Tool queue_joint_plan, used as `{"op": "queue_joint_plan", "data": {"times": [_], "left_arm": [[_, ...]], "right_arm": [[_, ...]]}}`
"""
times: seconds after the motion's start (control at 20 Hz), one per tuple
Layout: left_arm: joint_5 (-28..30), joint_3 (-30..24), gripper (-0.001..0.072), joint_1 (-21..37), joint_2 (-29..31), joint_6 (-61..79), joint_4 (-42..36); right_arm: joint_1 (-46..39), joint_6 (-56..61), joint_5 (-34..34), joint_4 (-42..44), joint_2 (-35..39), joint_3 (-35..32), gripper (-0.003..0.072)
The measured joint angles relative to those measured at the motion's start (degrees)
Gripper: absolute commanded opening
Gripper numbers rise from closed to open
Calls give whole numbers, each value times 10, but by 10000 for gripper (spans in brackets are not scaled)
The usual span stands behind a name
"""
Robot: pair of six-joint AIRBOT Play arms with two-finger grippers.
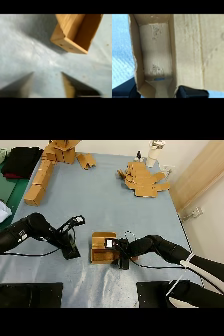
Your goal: Fold the box.
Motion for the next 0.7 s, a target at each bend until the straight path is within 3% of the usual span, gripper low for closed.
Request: {"op": "queue_joint_plan", "data": {"times": [0.2, 0.45, 0.7], "left_arm": [[88, -14, 692, -39, -2, 127, -21], [129, -68, 692, -75, -1, 280, -97], [172, -96, 692, -112, 2, 334, -150]], "right_arm": [[0, 0, 0, 0, 0, 0, 502], [0, 0, 0, -2, 0, 0, 502], [0, 0, 0, -2, 0, 0, 502]]}}
